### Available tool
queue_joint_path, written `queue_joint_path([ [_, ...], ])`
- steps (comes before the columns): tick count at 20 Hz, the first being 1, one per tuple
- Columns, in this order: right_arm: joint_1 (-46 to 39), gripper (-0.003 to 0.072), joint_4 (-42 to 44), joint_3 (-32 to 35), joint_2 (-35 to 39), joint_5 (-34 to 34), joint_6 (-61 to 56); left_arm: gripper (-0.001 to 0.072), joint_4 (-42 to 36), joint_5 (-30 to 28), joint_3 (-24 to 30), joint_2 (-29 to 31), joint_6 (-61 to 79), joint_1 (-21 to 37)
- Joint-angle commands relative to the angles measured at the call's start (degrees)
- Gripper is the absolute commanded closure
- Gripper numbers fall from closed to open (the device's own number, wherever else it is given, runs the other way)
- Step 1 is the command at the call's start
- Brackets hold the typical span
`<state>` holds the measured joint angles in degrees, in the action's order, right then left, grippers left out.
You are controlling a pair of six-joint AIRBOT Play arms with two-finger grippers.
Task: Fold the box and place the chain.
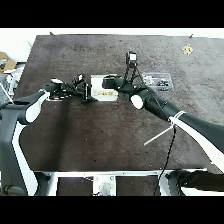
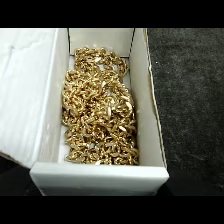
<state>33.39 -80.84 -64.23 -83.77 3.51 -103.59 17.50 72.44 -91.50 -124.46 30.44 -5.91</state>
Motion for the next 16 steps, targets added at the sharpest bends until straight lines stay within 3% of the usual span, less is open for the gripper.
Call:
queue_joint_path([
  [1,-4.6,0.0533,-2.3,-6.4,-0.3,12.5,10.8,0.0428,0.0,0.0,0.0,0.0,0.0,0.0],
  [3,-8.8,0.0533,3.1,-12.5,-0.7,21.2,23.9,0.0428,0.0,0.0,0.0,0.0,0.0,0.0],
  [6,-16.8,0.0533,23.7,-21.0,-4.1,33.3,47.5,0.0428,0.0,0.0,0.0,0.0,0.0,0.0],
  [9,-23.3,0.0533,39.4,-27.9,-10.6,39.1,60.7,0.0428,0.0,0.0,0.0,0.0,0.0,0.0],
  [16,-26.8,0.055,49.9,-42.7,-29.9,54.4,72.9,0.0428,0.0,0.0,0.0,0.0,0.0,0.0],
])
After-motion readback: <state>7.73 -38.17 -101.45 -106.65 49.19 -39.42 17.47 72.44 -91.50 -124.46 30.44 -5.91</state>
